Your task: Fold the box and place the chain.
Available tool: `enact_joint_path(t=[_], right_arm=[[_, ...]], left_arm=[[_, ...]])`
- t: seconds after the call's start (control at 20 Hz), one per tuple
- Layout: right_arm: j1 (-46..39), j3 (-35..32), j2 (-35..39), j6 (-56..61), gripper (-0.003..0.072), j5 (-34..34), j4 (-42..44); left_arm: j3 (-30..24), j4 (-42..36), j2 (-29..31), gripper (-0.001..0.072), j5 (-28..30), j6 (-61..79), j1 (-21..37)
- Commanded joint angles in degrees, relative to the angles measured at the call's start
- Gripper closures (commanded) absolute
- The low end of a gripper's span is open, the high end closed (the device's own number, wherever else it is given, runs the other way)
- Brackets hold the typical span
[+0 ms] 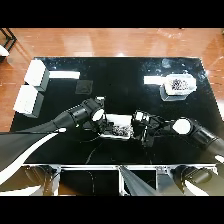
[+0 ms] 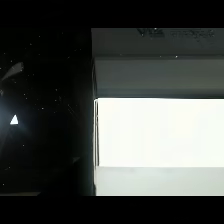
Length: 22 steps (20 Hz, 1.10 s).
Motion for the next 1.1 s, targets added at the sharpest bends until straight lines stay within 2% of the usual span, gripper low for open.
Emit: enact_joint_path(t=[0.0, 0.35, 0.6, 0.85, 0.9, 0.95, 1.0, 1.05], right_arm=[[0.81, -0.61, -3.02, -12.28, -0.0019, -3.48, 8.35], [0.83, -0.61, -7.04, -15.21, -0.0019, -3.76, 10.14], [2.62, -0.61, -8.07, -15.21, -0.0012, -9.09, 9.66], [2.60, -0.61, -8.96, -15.17, -0.0006, -9.46, 9.64], [2.60, -0.61, -8.98, -15.15, 0.0148, -9.42, 9.64], [2.60, -0.61, -8.98, -15.15, 0.0231, -9.29, 9.64], [2.60, -0.61, -8.98, -15.10, 0.0231, -9.22, 9.64], [2.60, -0.61, -8.98, -15.08, 0.0345, -9.03, 9.64]], left_arm=[[-0.02, 0.00, 0.02, 0.0688, -0.02, 0.02, 0.00], [-0.02, 0.00, 0.02, 0.0688, -0.02, 0.02, 0.02], [-0.02, 0.00, 0.02, 0.0688, -0.02, 0.02, 0.02], [-0.02, -0.02, 0.02, 0.0688, -0.07, 0.00, 0.02], [-0.02, 0.00, 0.02, 0.0688, -0.04, 0.00, 0.02], [-0.02, 0.00, 0.02, 0.0688, -0.07, 0.02, 0.02], [-0.02, -0.02, 0.02, 0.0688, -0.09, 0.00, 0.02], [-0.02, -0.02, 0.02, 0.0688, -0.22, 0.00, 0.02]])
